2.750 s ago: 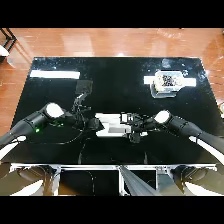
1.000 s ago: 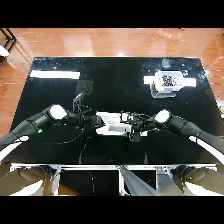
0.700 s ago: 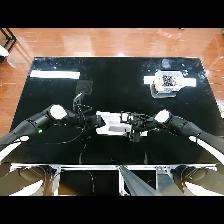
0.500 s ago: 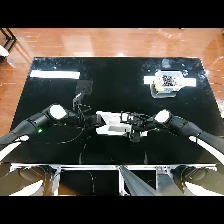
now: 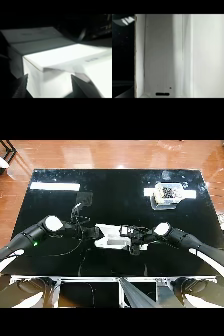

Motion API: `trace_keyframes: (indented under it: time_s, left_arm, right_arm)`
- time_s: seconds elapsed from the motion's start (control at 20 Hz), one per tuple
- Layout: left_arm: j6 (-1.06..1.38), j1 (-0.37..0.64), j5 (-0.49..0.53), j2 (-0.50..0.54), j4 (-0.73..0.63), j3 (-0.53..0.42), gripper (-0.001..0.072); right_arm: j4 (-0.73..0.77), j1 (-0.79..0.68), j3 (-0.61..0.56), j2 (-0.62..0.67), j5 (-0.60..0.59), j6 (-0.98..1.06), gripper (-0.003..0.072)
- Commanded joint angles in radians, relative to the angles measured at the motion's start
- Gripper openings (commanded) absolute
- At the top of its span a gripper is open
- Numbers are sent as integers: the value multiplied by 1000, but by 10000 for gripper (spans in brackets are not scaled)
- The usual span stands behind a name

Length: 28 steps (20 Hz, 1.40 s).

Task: Fold the box and place the chain.

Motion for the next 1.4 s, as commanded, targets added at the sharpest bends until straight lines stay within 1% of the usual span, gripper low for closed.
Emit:
trace_keyframes:
  time_s: [0.0,0.15,0.3,0.4,0.55,0.95,1.2,1.35]
  left_arm:
    - [26,-15,-23,31,16,-3,637]
    - [22,-60,26,30,4,-10,637]
    - [17,-86,32,29,11,-13,637]
    - [-26,-86,41,24,32,-14,637]
    - [-85,-86,63,22,105,-14,637]
    - [-97,-88,76,4,108,-14,637]
    - [-131,-117,152,-4,108,-14,637]
    - [-140,-117,167,-4,109,-14,637]
  right_arm:
    - [1,0,0,0,-9,3,355]
    - [1,0,0,0,-9,3,354]
    - [1,0,0,0,-9,3,355]
    - [1,0,0,0,-9,3,355]
    - [1,0,0,0,-9,3,355]
    - [1,0,0,0,-10,3,355]
    - [1,0,0,0,-10,3,355]
    - [0,2,0,0,-12,4,355]
